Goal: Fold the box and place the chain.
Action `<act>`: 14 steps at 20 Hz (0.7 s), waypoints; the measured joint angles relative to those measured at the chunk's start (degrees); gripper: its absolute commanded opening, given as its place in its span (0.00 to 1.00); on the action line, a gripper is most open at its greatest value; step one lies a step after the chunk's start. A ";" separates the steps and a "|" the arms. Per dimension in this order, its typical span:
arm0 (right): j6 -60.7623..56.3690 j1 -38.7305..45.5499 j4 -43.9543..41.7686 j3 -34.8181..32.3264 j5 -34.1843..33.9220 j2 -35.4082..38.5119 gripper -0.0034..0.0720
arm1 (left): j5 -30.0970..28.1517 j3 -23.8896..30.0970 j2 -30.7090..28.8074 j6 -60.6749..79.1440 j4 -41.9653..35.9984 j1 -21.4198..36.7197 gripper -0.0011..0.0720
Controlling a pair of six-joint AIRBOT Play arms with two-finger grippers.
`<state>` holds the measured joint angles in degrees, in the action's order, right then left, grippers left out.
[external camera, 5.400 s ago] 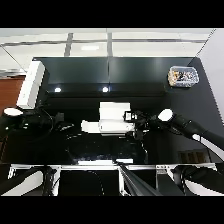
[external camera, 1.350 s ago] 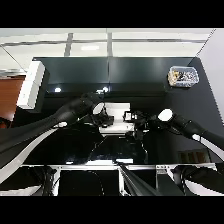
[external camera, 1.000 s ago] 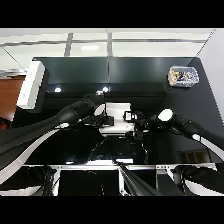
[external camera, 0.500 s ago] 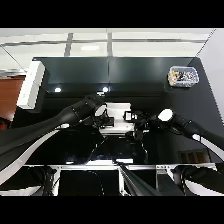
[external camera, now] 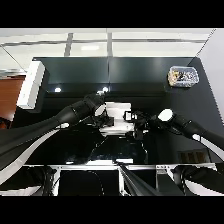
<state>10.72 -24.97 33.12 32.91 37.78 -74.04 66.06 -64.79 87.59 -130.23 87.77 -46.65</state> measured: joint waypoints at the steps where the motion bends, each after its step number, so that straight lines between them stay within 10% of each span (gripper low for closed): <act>1: 0.00 0.00 0.02 0.00 0.00 0.00 0.58 | 0.00 0.00 0.00 0.04 -0.02 0.00 0.05; 4: 0.02 0.00 0.02 0.00 0.00 0.00 0.59 | -0.02 0.00 0.00 0.09 -0.09 0.00 0.05; 6: -0.17 0.00 0.11 0.00 -0.02 0.00 1.00 | -0.20 0.00 0.00 0.17 -0.11 0.00 0.05; 14: -9.29 0.00 11.87 0.00 5.33 6.88 0.99 | -0.24 0.00 0.02 0.22 -0.37 -0.02 0.05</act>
<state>1.43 -24.97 44.99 32.91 43.11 -67.16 65.82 -64.79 87.61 -130.02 87.39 -46.68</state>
